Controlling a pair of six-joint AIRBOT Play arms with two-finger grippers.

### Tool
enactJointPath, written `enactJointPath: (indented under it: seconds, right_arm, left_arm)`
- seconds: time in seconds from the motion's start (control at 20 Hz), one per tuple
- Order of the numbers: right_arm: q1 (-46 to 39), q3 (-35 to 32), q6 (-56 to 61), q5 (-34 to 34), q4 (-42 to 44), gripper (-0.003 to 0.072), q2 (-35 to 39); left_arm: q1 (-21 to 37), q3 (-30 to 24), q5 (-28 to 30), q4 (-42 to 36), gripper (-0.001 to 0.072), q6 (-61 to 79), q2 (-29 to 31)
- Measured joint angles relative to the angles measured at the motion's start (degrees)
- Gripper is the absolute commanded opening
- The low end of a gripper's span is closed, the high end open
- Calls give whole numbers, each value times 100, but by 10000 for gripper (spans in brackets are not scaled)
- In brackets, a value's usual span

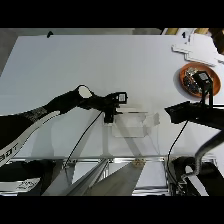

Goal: Fold the box and place the chain.

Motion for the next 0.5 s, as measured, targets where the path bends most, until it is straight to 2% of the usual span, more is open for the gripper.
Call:
enactJointPath:
  seconds: [0.2, 0.5]
  right_arm:
    - [-2, 0, -9, 94, 0, 241, 0]
    - [0, 0, -11, 623, 0, 240, 0]
  left_arm:
    - [0, 0, 0, 4, 9, -15, 0]
    - [0, 0, 0, 7, 9, -17, 0]
